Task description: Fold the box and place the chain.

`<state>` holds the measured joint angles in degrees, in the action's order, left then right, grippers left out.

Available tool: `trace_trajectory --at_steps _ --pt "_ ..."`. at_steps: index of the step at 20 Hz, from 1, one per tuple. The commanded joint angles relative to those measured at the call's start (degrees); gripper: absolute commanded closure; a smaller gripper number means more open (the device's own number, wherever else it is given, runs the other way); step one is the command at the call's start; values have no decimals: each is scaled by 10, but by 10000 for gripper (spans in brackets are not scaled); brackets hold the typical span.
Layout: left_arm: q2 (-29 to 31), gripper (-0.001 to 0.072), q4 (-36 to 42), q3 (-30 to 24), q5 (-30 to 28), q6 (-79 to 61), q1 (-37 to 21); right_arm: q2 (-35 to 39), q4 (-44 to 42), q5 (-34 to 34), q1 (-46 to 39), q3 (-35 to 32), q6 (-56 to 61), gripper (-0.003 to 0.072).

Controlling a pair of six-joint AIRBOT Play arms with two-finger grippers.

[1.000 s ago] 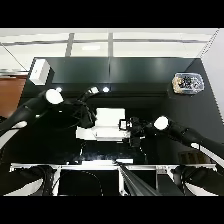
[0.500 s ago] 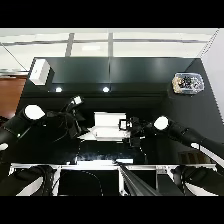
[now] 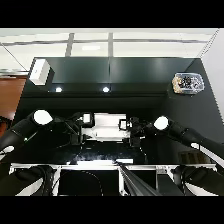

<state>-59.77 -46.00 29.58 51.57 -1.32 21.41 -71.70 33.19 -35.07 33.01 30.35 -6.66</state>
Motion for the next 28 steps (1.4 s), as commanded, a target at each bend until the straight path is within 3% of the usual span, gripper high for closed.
trace_trajectory --at_steps 1,2,3,10,13,16,18,21,22,23,25,28 --pt "-22 325 6 -1 -5 13 21 0 0 0 0 0 0 505" --pt "-25 422 6 -1 -6 14 20 0 0 0 0 0 0 504" --pt "-25 444 6 -1 -9 13 20 0 0 0 0 0 0 505" --pt "-25 445 29 -1 -44 13 34 0 0 0 0 0 0 504" --pt "-28 445 76 -1 -82 14 63 0 0 0 0 0 0 505" --pt "-50 449 116 -1 -81 15 73 0 0 0 0 0 0 504" --pt "-61 555 114 -1 -81 16 73 0 0 0 0 0 0 504" --pt "-61 514 111 -1 -83 17 73 0 0 0 0 0 0 504" --pt "-61 389 111 -1 -83 17 73 0 0 0 0 0 0 505" --pt "-61 351 111 -1 -82 17 73 0 0 0 0 0 0 504" --pt "-61 423 105 -1 -80 18 73 0 0 0 0 0 0 505" --pt "-61 413 103 -1 -81 18 73 0 0 0 0 0 0 504"
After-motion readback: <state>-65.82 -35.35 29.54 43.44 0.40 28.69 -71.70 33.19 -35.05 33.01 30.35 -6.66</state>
